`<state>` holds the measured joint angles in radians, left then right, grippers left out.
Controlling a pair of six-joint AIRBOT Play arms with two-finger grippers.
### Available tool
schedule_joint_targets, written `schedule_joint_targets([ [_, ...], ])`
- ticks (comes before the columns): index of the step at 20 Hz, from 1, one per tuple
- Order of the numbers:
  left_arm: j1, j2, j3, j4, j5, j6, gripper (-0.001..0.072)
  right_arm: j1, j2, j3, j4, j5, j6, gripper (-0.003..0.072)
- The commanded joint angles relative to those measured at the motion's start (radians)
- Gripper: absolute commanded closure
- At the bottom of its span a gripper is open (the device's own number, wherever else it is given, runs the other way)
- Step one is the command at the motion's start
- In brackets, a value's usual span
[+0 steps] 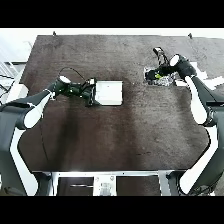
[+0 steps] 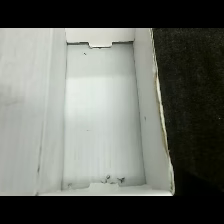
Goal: Fold the box and place the chain.
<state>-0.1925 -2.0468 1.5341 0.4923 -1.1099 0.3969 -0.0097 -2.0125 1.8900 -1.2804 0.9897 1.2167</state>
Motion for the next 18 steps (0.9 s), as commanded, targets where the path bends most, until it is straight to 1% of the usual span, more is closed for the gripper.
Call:
schedule_joint_targets([
  [1,0.0,-0.001,0.0,0.0,0.0,0.0,0.0234,0.0,0.035,0.011,0.005,-0.001,0.003,0.0677],
  [6,0.0,-0.001,0.0,0.0,0.0,0.0,0.0234,0.0,0.124,0.011,0.005,0.03,0.003,0.0678],
  [9,0.0,-0.001,0.0,0.0,0.0,0.0,0.0234,0.004,0.195,0.011,0.023,0.123,0.003,0.0678],
  [10,0.0,-0.001,0.0,0.0,0.0,0.0,0.0234,0.01,0.231,0.011,0.032,0.161,0.003,0.0678],
  [12,0.0,-0.001,0.0,0.0,0.0,0.0,0.0234,0.032,0.316,0.011,0.032,0.192,0.002,0.0678],
  [18,0.0,-0.001,0.0,0.0,0.0,0.0,0.0234,0.133,0.583,0.011,0.03,0.183,-0.047,0.0679],
])
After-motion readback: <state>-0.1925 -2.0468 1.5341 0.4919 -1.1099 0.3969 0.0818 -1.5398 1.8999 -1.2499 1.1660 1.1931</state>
